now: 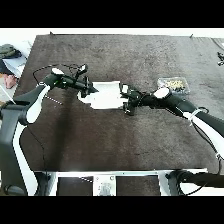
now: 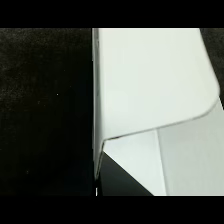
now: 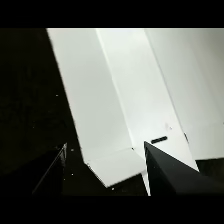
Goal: Fold the box and place the chain.
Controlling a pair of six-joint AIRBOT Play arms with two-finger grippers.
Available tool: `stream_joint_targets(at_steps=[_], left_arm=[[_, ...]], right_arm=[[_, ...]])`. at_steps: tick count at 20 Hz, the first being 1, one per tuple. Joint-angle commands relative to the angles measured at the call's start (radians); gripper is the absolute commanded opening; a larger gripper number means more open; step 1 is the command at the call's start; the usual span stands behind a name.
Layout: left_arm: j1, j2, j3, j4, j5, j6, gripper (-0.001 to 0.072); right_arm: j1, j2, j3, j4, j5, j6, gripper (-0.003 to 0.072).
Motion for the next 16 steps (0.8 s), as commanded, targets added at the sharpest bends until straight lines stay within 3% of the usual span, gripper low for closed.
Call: stream_joint_targets(at_steps=[1, 6, 12, 16], left_arm=[[0.0, -0.001, 0.0, 0.0, -0.001, 0.0, 0.0013], [0.0, -0.001, 0.0, -0.001, 0.0, 0.0, 0.0013], [0.0, -0.001, 0.0, -0.003, 0.002, 0.0, 0.0013], [0.0, -0.001, 0.0, -0.003, 0.002, 0.0, 0.0013]], right_arm=[[0.018, -0.067, 0.039, -0.044, 0.031, -0.025, 0.0536], [0.023, -0.13, 0.089, -0.131, 0.055, -0.025, 0.0554], [0.022, -0.153, 0.129, -0.135, -0.044, -0.025, 0.0552], [0.019, -0.153, 0.191, -0.135, -0.04, -0.017, 0.0551]])
